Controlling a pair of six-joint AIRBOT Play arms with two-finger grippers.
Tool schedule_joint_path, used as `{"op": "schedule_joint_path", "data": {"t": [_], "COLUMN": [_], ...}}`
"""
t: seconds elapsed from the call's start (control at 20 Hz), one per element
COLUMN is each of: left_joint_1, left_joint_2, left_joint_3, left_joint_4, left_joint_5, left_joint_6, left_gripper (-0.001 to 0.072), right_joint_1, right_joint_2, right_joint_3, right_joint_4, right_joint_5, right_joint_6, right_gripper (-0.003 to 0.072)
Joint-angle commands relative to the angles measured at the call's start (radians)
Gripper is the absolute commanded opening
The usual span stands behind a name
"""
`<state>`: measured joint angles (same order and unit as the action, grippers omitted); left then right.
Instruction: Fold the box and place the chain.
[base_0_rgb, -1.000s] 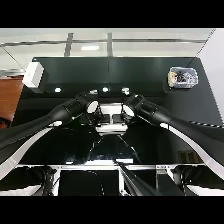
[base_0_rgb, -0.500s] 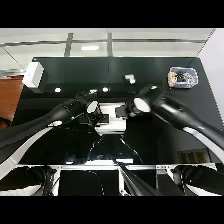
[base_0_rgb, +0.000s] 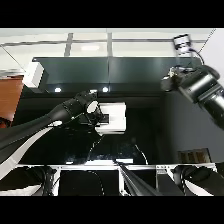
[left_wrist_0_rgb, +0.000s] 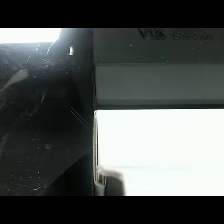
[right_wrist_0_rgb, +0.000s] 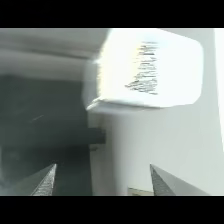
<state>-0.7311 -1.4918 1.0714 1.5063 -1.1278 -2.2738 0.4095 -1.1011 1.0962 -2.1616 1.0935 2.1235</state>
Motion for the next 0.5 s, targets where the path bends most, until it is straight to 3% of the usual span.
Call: {"op": "schedule_joint_path", "data": {"t": [0.0, 0.1, 0.15, 0.3, 0.45], "left_joint_1": [0.0, 0.0, 0.001, 0.001, 0.001], "left_joint_2": [0.0, 0.0, 0.0, 0.0, 0.0], "left_joint_3": [0.0, 0.0, 0.0, 0.0, 0.0], "left_joint_4": [0.0, 0.0, 0.001, 0.001, 0.0], "left_joint_5": [0.001, 0.0, 0.0, 0.0, -0.002], "left_joint_6": [0.0, 0.0, 0.0, 0.0, 0.0], "left_gripper": [0.003, 0.003, 0.0031, 0.0031, 0.003], "right_joint_1": [-0.285, -0.436, -0.489, -0.588, -0.609], "right_joint_2": [-0.093, -0.227, -0.303, -0.566, -0.792], "right_joint_3": [-0.046, 0.019, 0.087, 0.396, 0.685], "right_joint_4": [0.121, 0.312, 0.395, 0.6, 0.646], "right_joint_5": [-0.257, -0.34, -0.327, -0.136, 0.066], "right_joint_6": [0.038, 0.037, 0.02, -0.085, -0.185], "right_gripper": [0.0707, 0.0706, 0.0702, 0.07, 0.0699]}}
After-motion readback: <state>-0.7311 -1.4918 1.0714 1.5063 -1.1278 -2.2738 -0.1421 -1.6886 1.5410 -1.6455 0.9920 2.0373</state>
